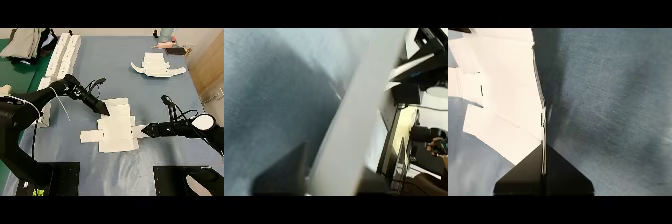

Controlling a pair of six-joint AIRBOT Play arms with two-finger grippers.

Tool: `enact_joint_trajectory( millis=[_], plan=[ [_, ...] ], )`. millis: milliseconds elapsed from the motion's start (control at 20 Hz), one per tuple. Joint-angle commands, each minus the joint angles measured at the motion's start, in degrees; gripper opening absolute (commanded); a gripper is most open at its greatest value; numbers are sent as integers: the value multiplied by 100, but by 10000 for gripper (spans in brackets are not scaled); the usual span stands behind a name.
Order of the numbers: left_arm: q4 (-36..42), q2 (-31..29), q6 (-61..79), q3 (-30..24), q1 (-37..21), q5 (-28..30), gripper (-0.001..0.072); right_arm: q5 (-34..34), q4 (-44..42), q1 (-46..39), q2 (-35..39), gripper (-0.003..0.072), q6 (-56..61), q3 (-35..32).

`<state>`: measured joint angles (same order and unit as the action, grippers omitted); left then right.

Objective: Fold the box.

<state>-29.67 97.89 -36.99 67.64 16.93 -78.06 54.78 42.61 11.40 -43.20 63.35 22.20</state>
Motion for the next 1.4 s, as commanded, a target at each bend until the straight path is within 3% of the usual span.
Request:
enact_joint_trajectory(
  millis=[0, 200, 350, 550, 650, 700, 850, 1050, 1150, 1300, 1350],
  plan=[
    [-9, 4, 256, 9, 11, -275, 16, 42, 48, 2, -4, 2, 2, -2],
    [11, 4, 262, 9, 15, -378, 16, 39, 131, 2, -4, 3, 2, -2],
    [20, 4, 245, 9, 26, -439, 16, -92, 142, 2, -4, 206, 7, -2],
    [269, -2, 476, 20, 24, -356, 15, -437, 415, -9, -2, 240, 168, 17],
    [278, -101, 940, 13, 59, -197, 10, -503, 1123, -103, 2, 441, 844, 168],
    [271, -238, 1200, -13, 116, -20, 9, -483, 1539, -164, 9, 464, 1200, 308],
    [267, -765, 1851, -111, 411, 431, 9, -374, 2166, -385, 7, 464, 1779, 981],
    [179, -1606, 2452, -658, 848, 1478, 9, -326, 1631, -428, 7, 436, 1779, 1851],
    [179, -2081, 2791, -1104, 1069, 2159, 9, -223, 1261, -415, 7, 198, 1764, 1974],
    [181, -2756, 3283, -1827, 1421, 3316, 9, 98, 1134, -243, 7, 16, 1759, 1934],
    [181, -2914, 3373, -2035, 1530, 3670, 9, 168, 1137, -103, 7, 15, 1757, 1897]
  ],
)
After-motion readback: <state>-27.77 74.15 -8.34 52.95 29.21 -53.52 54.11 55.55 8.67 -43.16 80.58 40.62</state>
